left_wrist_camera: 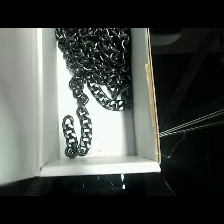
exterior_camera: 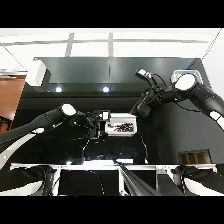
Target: Fold the box and place the chain.
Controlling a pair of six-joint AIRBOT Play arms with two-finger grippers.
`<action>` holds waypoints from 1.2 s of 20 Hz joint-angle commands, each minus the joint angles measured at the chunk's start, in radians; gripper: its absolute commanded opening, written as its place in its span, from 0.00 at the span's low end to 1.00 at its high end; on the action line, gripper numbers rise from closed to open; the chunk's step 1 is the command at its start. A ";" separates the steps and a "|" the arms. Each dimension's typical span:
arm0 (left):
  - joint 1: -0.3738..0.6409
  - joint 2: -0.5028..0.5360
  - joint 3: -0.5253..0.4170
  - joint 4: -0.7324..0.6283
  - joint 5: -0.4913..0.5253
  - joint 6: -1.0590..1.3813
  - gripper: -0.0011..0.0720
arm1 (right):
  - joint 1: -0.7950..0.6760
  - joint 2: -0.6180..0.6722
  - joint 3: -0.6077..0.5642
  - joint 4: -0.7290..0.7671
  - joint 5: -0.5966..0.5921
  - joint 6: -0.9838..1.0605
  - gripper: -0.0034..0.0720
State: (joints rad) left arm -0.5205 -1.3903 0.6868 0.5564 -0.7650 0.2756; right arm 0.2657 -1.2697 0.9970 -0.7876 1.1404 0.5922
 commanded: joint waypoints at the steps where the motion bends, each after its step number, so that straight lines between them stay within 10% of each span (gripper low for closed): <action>1: -0.001 -0.001 0.001 0.000 0.001 0.001 0.56 | 0.018 0.035 -0.015 -0.014 0.094 -0.167 1.00; 13: -0.001 -0.001 0.001 0.000 0.001 0.001 0.56 | 0.119 0.035 -0.092 -0.026 0.002 -0.317 1.00; 16: -0.001 -0.001 0.001 0.000 0.001 0.001 0.56 | 0.119 0.035 -0.092 -0.029 -0.001 -0.315 0.67; 18: -0.001 -0.001 0.001 0.000 0.001 0.001 0.56 | 0.120 0.035 -0.092 -0.029 -0.001 -0.302 0.63; 20: -0.001 -0.001 0.001 0.000 0.001 0.001 0.56 | 0.120 0.035 -0.092 -0.030 0.011 -0.297 0.30; 24: -0.001 -0.001 0.001 0.000 0.001 0.001 0.56 | 0.120 0.035 -0.093 -0.036 0.031 -0.293 0.29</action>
State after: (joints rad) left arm -0.5205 -1.3903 0.6868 0.5552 -0.7612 0.2752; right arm 0.3847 -1.2358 0.9051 -0.8169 1.1549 0.2920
